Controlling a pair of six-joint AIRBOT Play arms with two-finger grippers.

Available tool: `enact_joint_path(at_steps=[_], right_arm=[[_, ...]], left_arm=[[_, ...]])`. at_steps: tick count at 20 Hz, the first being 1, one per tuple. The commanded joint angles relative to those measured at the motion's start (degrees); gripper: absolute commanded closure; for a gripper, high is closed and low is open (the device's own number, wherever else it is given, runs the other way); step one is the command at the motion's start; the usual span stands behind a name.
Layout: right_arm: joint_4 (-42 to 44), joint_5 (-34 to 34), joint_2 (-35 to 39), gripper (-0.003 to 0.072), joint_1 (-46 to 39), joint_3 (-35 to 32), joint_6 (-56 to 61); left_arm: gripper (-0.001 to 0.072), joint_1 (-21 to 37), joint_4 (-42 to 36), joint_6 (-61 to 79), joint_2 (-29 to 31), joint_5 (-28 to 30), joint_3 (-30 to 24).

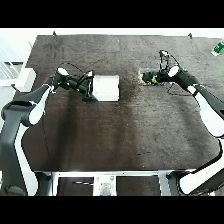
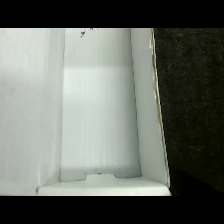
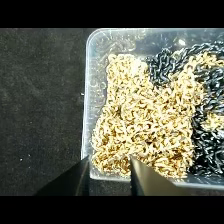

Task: Fold the box and place the chain.

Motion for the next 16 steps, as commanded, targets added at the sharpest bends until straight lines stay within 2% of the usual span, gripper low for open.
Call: enact_joint_path(at_steps=[1,2,3,5,7,12,16], right_arm=[[0.37,0.31,-1.70,0.0429,0.31,0.42,0.17],[0.37,0.31,-2.01,0.0433,0.31,0.52,0.17],[0.37,0.28,-2.32,0.0491,0.31,0.66,0.17],[0.33,0.24,-2.34,0.0532,0.31,0.87,0.13],[0.35,0.20,-2.32,0.0677,0.17,1.64,0.15],[0.37,1.57,-1.44,0.0677,0.24,5.49,0.15],[0.33,5.38,3.37,0.0677,0.24,6.25,0.13]], left_arm=[[0.0221,0.00,0.00,0.04,0.00,0.02,0.04],[0.0221,0.00,0.00,0.02,0.00,0.02,0.04],[0.0221,0.00,0.00,0.02,0.00,0.02,0.04],[0.0221,0.00,0.00,0.02,0.00,0.02,0.04],[0.0221,0.00,0.02,0.02,0.00,0.02,0.04],[0.0221,0.00,0.00,0.02,0.00,0.02,0.04],[0.0221,0.00,0.00,0.02,0.00,0.02,0.04]])
